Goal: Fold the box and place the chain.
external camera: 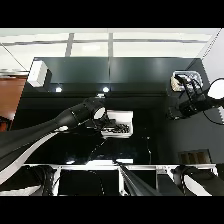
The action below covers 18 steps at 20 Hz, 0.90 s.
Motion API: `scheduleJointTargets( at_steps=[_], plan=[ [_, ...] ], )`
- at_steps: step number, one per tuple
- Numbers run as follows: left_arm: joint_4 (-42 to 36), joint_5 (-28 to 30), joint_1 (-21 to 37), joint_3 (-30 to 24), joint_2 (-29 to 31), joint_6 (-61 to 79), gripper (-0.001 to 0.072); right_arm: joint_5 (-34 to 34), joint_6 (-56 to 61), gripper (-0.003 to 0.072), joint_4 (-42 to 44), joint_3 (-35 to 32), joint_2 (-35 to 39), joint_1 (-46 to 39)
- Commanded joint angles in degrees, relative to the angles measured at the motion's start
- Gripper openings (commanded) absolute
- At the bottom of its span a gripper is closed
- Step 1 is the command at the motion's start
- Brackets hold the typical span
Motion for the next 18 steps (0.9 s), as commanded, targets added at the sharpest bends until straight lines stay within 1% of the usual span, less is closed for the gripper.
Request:
scheduleJointTargets(
  at_steps=[1, 2, 3, 4, 6, 7, 8, 9, 10, 11, 12, 13, 14, 15, 16, 17, 18],
  plan=[
    [0.66, -0.94, 0.0, 1.07, 0.07, -0.46, 0.0168, -3.28, 0.04, 0.0346, -0.28, -3.34, 0.81, -0.98],
    [1.07, -1.55, -0.04, 2.1, 0.28, -0.42, 0.043, -3.76, -0.13, 0.0346, -0.26, -4.22, 0.81, -0.98],
    [1.84, -1.68, -0.13, 2.95, 0.96, 0.02, 0.059, -4.26, -0.44, 0.0346, -0.28, -5.09, 0.81, -0.98],
    [3.06, -1.66, -0.46, 3.63, 2.36, 1.2, 0.0646, -4.44, -1.16, 0.0346, -0.37, -5.73, 0.81, -1.01],
    [5.64, -2.01, -0.81, 3.74, 6.58, 5.73, 0.0646, -4.26, -1.44, 0.0346, -0.39, -5.95, 0.81, -1.01],
    [6.58, -3.45, -0.79, 3.72, 8.92, 9.16, 0.0646, -4.28, -1.42, 0.0346, -0.33, -5.95, 0.81, -1.01],
    [8.52, -4.94, -0.68, 3.23, 11.74, 11.85, 0.0646, -4.52, -1.4, 0.0346, -0.35, -5.95, 0.81, -1.01],
    [10.82, -5.03, -0.33, 1.88, 14.82, 14.43, 0.0643, -5.09, -1.4, 0.0346, -0.35, -5.95, 0.81, -1.01],
    [14.29, -3.54, 0.85, -0.96, 18.71, 15.8, 0.0641, -5.95, -1.36, 0.0346, -0.33, -5.95, 0.81, -1.01],
    [16.39, -1.22, 3.54, -4.59, 22.62, 15.78, 0.0641, -7.04, -1.33, 0.0346, -0.28, -5.95, 0.81, -1.01],
    [15.19, 2.19, 8.37, -9.25, 26.86, 15.78, 0.0641, -8.26, -1.05, 0.0346, -0.22, -5.95, 0.81, -1.01],
    [11.1, 6.34, 14.53, -14.34, 30.82, 16.52, 0.064, -9.09, -0.22, 0.0346, -0.09, -5.95, 0.81, -1.01],
    [4.31, 10.64, 20.83, -19.12, 33.75, 19.8, 0.0641, -9.66, 0.5, 0.0346, 0.07, -5.95, 0.81, -1.01],
    [-6.49, 13.88, 27.43, -23.47, 35.41, 28.04, 0.064, -9.9, 0.85, 0.0346, 0.37, -5.95, 0.81, -1.01],
    [-21.16, 13.79, 34.36, -27.21, 35.54, 42.25, 0.064, -9.97, 1.42, 0.0346, 0.9, -5.95, 0.81, -0.98],
    [-33.99, 11.67, 39.98, -30.1, 34.82, 56.3, 0.064, -9.94, 2.01, 0.0346, 1.27, -5.95, 0.81, -0.98],
    [-45.11, 8.66, 44.54, -32.57, 33.66, 69.83, 0.0639, -9.97, 2.64, 0.0346, 1.7, -5.95, 0.81, -0.98]
  ],
)
